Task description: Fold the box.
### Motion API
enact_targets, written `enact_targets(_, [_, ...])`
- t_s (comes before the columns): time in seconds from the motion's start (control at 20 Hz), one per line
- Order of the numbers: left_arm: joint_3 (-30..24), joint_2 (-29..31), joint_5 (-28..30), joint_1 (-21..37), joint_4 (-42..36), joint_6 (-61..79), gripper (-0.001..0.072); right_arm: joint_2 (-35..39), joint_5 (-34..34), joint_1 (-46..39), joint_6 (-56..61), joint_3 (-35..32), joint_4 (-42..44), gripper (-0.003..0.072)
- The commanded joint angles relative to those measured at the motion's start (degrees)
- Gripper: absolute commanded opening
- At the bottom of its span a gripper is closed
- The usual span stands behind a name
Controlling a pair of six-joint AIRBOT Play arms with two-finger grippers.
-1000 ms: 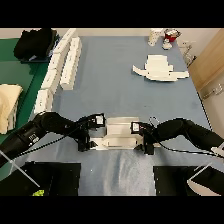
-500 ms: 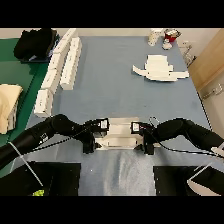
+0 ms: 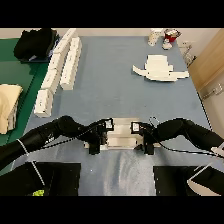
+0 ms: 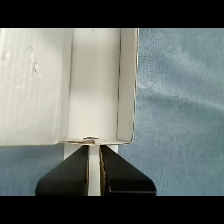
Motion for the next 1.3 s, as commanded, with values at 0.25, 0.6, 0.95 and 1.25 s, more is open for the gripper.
enact_targets(0.25, [0.0, -2.8, 1.4, -0.3, -9.3, 5.4, 0.0106, 0.0, 0.0, 0.0, 0.0, 0.0, 0.0, 0.0384])
enact_targets(0.6, [0.0, -2.8, 1.4, -0.2, -9.0, 4.3, 0.0416, 0.0, 0.0, 0.0, 0.0, 0.0, 0.0, 0.0384])
enact_targets(0.95, [1.9, 3.0, -5.2, -0.2, 18.1, -33.7, 0.0012, 0.0, 0.0, 0.0, 0.0, 0.0, 0.0, 0.0384])
enact_targets(1.25, [3.8, 17.5, -13.1, 4.5, 35.2, -66.5, 0.0012, 0.0, 0.0, 0.0, 0.0, 0.0, 0.0, 0.0384])
